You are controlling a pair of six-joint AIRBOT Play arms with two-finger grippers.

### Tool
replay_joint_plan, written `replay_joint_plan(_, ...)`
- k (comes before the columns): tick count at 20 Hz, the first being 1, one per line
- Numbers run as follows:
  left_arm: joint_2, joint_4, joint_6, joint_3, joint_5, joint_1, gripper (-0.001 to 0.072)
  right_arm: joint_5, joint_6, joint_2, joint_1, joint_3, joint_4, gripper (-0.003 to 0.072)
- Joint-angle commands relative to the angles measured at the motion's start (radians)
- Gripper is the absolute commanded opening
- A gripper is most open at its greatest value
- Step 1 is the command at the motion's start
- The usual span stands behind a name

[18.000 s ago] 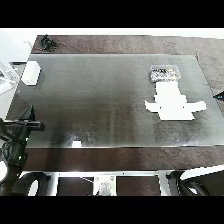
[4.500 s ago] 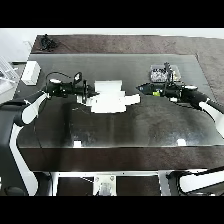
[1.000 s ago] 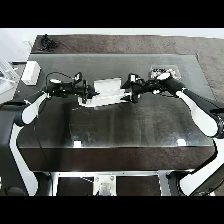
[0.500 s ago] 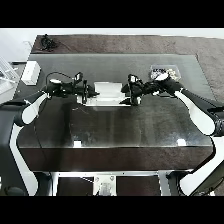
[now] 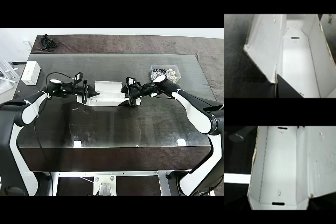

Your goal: Fold the box and place the chain.

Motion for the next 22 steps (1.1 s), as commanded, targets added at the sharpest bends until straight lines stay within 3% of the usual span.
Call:
replay_joint_plan(1,0.000,0.000,0.000,0.000,-0.001,0.000,0.0019,-0.003,-0.031,-0.009,0.005,0.002,0.048,0.0687)
replay_joint_plan(22,0.000,0.000,0.000,0.000,-0.001,0.000,0.0019,-0.006,-0.038,-0.080,0.026,0.053,0.039,0.0663)
